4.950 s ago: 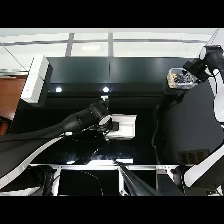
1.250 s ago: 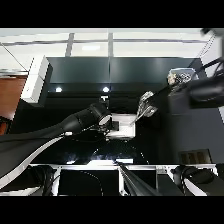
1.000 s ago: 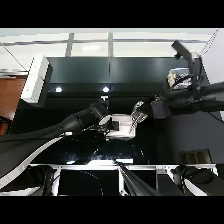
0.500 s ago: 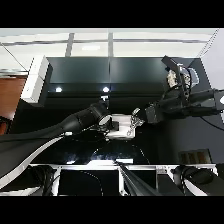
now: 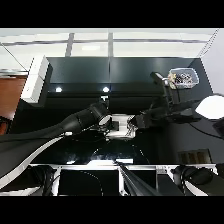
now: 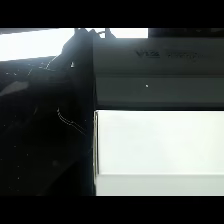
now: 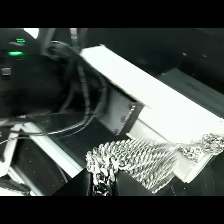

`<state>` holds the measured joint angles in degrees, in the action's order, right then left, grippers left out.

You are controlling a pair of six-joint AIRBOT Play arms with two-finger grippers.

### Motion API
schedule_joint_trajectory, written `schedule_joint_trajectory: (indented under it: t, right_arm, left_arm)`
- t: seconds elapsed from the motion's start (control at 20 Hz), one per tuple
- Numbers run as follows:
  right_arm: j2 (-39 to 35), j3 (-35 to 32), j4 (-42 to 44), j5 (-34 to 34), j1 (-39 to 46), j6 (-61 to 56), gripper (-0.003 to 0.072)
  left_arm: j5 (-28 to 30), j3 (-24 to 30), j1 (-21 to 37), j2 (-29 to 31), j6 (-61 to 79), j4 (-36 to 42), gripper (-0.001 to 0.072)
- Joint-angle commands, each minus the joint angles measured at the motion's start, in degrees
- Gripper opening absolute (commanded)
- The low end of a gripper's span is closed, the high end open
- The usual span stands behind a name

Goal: Fold the box and place the chain.

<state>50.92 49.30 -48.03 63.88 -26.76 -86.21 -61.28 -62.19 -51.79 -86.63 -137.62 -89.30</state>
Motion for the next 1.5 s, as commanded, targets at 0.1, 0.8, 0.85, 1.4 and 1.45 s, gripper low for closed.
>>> schedule_joint_trajectory:
  t: [0.1,0.8,0.85,1.4,1.45]
  right_arm:
    - [5.3,-2.8,-1.7,-5.3,-1.3,-0.8,0.0006]
    - [4.2,-1.3,-3.1,0.8,2.5,-1.2,0.0339]
    - [2.0,-0.9,-5.0,3.3,5.4,-0.8,0.0339]
    - [-12.7,-2.2,-13.4,9.6,23.9,-0.5,0.0339]
    - [-12.7,-2.8,-13.3,9.4,23.9,-0.5,0.0339]
  left_arm:
    - [-0.1,0.0,0.0,0.0,0.0,0.0,0.0027]
    - [-0.7,0.0,0.0,0.0,-0.2,1.1,0.0027]
    - [-0.6,0.0,0.0,0.0,-0.2,1.4,0.0027]
    - [3.9,-1.7,0.6,0.0,-2.4,4.4,0.0366]
    - [3.0,-3.2,0.7,0.1,-2.3,4.0,0.0525]
